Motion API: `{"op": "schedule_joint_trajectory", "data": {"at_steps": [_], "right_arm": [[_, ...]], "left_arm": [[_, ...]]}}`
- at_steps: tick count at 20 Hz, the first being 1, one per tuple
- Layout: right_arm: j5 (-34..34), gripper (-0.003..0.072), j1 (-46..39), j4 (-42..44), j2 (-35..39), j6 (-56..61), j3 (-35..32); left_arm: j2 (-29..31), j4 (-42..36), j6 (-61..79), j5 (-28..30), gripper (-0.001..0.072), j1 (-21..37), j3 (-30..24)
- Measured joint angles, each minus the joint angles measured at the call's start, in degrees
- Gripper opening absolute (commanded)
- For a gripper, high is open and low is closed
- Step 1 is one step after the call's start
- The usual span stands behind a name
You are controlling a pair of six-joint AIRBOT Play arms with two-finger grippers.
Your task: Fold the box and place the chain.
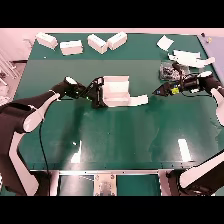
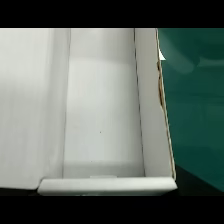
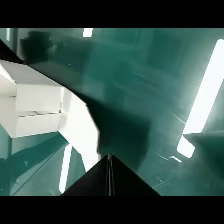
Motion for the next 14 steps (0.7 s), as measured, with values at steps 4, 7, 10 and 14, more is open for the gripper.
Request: {"op": "schedule_joint_trajectory", "data": {"at_steps": [4,7,10,14], "right_arm": [[-2.14,0.0012,2.12,-0.13,0.0,0.66,-3.26],[-3.02,0.0011,5.44,-0.13,0.02,0.94,-4.72],[-3.74,0.0011,9.01,-0.13,0.02,1.18,-5.49],[-4.17,0.001,12.44,0.22,2.36,1.4,-5.77]], "left_arm": [[0.0,0.0,0.0,-0.02,0.0468,0.0,0.0],[0.02,0.0,0.0,-0.02,0.0469,0.0,0.0],[0.02,0.0,0.0,-0.04,0.0468,0.0,0.0],[0.0,0.0,0.0,-0.09,0.0468,0.0,0.0]]}}
